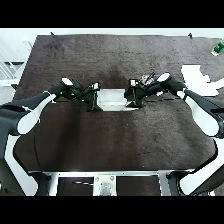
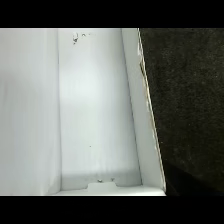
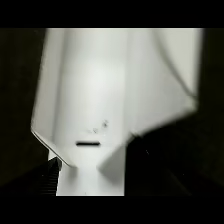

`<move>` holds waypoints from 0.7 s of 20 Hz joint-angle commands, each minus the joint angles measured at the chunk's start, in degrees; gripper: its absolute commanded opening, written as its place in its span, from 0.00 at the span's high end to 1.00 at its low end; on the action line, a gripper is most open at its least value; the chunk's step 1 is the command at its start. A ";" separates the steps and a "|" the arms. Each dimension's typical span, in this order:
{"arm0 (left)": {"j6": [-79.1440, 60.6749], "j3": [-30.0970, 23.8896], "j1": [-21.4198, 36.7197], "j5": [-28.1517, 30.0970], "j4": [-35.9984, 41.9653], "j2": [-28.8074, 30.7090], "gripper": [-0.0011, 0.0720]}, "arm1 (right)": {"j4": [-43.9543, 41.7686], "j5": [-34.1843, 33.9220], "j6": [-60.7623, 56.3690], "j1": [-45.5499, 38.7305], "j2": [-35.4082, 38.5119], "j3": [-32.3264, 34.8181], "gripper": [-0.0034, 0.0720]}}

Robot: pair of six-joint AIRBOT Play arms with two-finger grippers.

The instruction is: Fold the box and place the chain.

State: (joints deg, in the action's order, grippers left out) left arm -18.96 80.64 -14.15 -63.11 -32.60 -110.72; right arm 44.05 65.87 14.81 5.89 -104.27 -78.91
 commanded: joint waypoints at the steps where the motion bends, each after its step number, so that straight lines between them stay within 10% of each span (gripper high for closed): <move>1: 0.00 0.07 0.02 0.04 0.00 0.00 0.24 | 3.63 1.51 -4.17 -2.21 2.95 -0.04 0.00; 5: 0.00 0.07 0.02 0.07 0.00 0.00 0.24 | 0.26 7.85 -6.80 -2.80 6.34 -0.04 0.00; 6: 0.02 0.07 0.02 0.09 0.00 0.00 0.24 | -2.29 10.71 -7.34 -2.51 6.47 -0.04 0.21; 8: 0.02 0.07 0.02 0.11 0.02 0.00 0.24 | -7.56 16.74 -7.30 -1.62 6.45 0.17 0.94; 14: 0.02 0.07 0.02 0.11 0.02 0.00 0.24 | -15.96 5.97 -7.34 3.65 6.43 2.16 0.94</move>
State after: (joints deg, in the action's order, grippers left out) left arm -18.94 80.64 -14.15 -63.07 -32.60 -110.72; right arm 31.99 77.19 7.79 7.51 -97.97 -77.30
